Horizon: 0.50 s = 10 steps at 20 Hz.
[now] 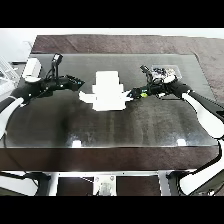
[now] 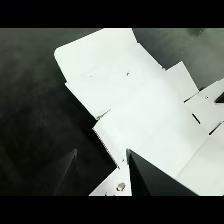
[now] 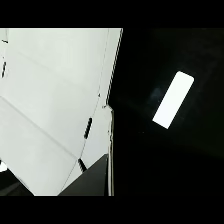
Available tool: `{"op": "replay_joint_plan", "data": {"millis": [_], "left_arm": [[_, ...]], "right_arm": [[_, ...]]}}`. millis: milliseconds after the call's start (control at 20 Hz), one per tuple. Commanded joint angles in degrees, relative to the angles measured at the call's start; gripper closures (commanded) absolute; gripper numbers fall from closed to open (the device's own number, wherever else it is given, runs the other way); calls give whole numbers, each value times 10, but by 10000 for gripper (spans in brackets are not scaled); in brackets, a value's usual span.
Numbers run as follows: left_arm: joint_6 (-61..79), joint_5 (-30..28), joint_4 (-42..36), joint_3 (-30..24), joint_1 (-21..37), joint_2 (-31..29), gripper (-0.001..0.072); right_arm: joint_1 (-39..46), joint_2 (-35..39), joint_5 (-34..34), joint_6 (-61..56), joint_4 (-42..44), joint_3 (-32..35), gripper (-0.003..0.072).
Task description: Fold the box and place the chain.
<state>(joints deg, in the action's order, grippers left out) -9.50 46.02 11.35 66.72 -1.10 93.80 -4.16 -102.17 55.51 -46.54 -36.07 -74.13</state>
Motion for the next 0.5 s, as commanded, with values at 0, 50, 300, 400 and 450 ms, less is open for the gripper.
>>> {"op": "replay_joint_plan", "data": {"millis": [0,50,300,400,450], "left_arm": [[-64,37,-10,39,0,41,332],[-81,62,-12,39,0,41,332],[-106,45,53,82,-10,55,270],[-154,57,115,123,-10,75,269],[-177,76,137,143,-10,87,219]], "right_arm": [[0,0,0,0,0,-1,683],[0,0,0,0,0,-1,683],[0,0,0,-7,0,-1,683],[0,0,0,-7,0,-1,683],[0,0,0,-7,0,-1,683]]}}
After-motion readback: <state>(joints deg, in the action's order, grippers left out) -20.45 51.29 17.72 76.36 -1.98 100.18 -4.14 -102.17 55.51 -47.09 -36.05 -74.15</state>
